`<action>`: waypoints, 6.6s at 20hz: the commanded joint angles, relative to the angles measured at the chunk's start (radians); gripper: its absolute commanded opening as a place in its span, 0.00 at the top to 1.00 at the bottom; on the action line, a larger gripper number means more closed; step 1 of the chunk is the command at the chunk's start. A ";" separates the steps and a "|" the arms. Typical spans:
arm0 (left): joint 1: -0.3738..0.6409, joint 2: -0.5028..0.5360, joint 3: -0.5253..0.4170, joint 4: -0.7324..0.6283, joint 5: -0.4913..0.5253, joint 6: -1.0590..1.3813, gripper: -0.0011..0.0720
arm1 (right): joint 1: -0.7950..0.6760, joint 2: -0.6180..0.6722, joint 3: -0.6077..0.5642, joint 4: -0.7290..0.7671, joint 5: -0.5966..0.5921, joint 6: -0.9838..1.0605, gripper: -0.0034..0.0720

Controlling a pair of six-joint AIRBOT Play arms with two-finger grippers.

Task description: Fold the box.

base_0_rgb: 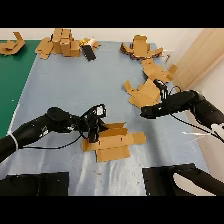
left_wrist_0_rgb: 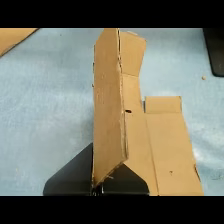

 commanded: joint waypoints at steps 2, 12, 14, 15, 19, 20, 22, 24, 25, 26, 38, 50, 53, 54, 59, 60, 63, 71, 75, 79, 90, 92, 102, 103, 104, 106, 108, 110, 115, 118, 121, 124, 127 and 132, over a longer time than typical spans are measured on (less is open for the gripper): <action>-0.007 0.043 -0.049 0.024 -0.002 0.010 0.97 | 0.000 -0.001 0.000 0.000 0.006 -0.004 0.95; -0.036 0.087 -0.091 -0.027 0.018 0.102 0.97 | 0.000 -0.001 0.000 0.001 0.022 -0.003 0.95; -0.045 0.087 -0.111 -0.059 0.082 0.126 0.97 | 0.000 -0.001 0.000 0.001 0.030 -0.003 0.95; -0.045 0.088 -0.111 -0.090 0.098 0.178 0.97 | 0.000 -0.001 0.000 0.001 0.034 -0.003 0.95; -0.047 0.088 -0.120 -0.144 0.096 0.276 0.97 | 0.000 -0.001 0.000 0.001 0.036 -0.003 0.95; -0.047 0.089 -0.131 -0.148 0.096 0.277 0.97 | 0.000 -0.001 0.000 0.001 0.036 -0.003 0.95; -0.048 0.088 -0.145 -0.177 0.088 0.303 0.97 | 0.000 -0.001 0.000 0.001 0.039 -0.003 0.95; -0.064 0.088 -0.151 -0.188 0.075 0.315 0.97 | 0.000 -0.001 0.000 0.001 0.047 -0.003 0.95; -0.075 0.087 -0.155 -0.187 0.073 0.321 0.97 | 0.000 -0.001 0.000 0.001 0.049 -0.003 0.95; -0.084 0.087 -0.159 -0.187 0.073 0.333 0.97 | 0.000 -0.001 0.000 0.001 0.053 -0.003 0.95; -0.090 0.042 -0.170 -0.184 -0.010 0.306 0.97 | 0.014 -0.001 0.000 0.001 0.068 -0.021 0.95; -0.090 0.041 -0.169 -0.179 -0.051 0.177 0.96 | 0.014 -0.001 0.000 0.001 0.070 -0.029 0.95; -0.090 0.041 -0.169 -0.179 -0.050 0.148 0.96 | 0.014 -0.001 0.000 0.001 0.069 -0.031 0.95; -0.090 0.041 -0.169 -0.179 -0.050 0.138 0.96 | 0.014 -0.001 0.000 0.002 0.067 -0.035 0.95; -0.090 0.041 -0.169 -0.166 -0.051 0.070 0.96 | 0.015 -0.001 0.000 0.009 0.059 -0.048 0.95; -0.090 0.041 -0.169 -0.164 -0.051 0.070 0.96 | 0.015 -0.001 0.000 0.009 0.059 -0.050 0.95; -0.090 0.040 -0.169 -0.157 -0.053 0.062 0.96 | 0.015 -0.001 0.000 0.009 0.059 -0.057 0.95; -0.090 0.012 -0.169 -0.156 -0.053 0.040 0.96 | 0.015 -0.001 0.000 0.008 0.058 -0.066 0.95; -0.088 0.013 -0.167 -0.158 -0.050 0.040 0.96 | 0.015 0.003 0.000 0.008 0.058 -0.101 0.95; -0.089 0.013 -0.165 -0.158 -0.052 0.040 0.96 | 0.019 0.086 -0.001 -0.039 -0.001 -0.099 0.95; -0.089 0.013 -0.165 -0.158 -0.052 0.040 0.96 | 0.481 0.677 -0.311 -0.137 -0.175 -0.055 0.95; -0.089 0.013 -0.165 -0.158 -0.052 0.040 0.96 | 0.602 0.698 -0.331 -0.213 -0.175 -0.055 0.95; -0.089 0.013 -0.165 -0.157 -0.053 0.040 0.96 | 1.407 0.399 -0.360 -0.635 -0.006 0.156 0.95; -0.089 0.013 -0.165 -0.158 -0.053 0.040 0.96 | 1.450 0.371 -0.360 -0.723 -0.005 0.206 0.86; -0.089 0.013 -0.165 -0.157 -0.053 0.040 0.96 | 1.472 0.343 -0.360 -0.774 0.004 0.259 0.43; -0.089 0.013 -0.165 -0.157 -0.053 0.040 0.96 | 1.474 0.298 -0.360 -0.786 0.047 0.268 0.20; -0.089 0.013 -0.165 -0.158 -0.053 0.040 0.96 | 1.474 0.265 -0.360 -0.784 0.090 0.269 0.20; -0.089 0.013 -0.165 -0.158 -0.053 0.041 0.96 | 1.474 0.241 -0.360 -0.783 0.119 0.277 0.20; -0.089 0.013 -0.165 -0.157 -0.053 0.040 0.96 | 1.474 0.206 -0.360 -0.820 0.145 0.332 0.20; -0.089 0.013 -0.165 -0.158 -0.053 0.040 0.96 | 1.474 0.194 -0.360 -0.874 0.145 0.357 0.21; -0.089 0.013 -0.165 -0.157 -0.053 0.040 0.96 | 1.474 0.193 -0.360 -0.903 0.145 0.357 0.21; -0.089 0.013 -0.165 -0.158 -0.053 0.040 0.96 | 1.474 0.193 -0.360 -0.913 0.144 0.357 0.21; -0.089 0.013 -0.165 -0.158 -0.053 0.041 0.96 | 1.475 0.193 -0.352 -0.912 0.135 0.358 0.21; -0.089 0.013 -0.165 -0.158 -0.053 0.040 0.96 | 1.475 0.213 -0.307 -0.912 0.067 0.359 0.21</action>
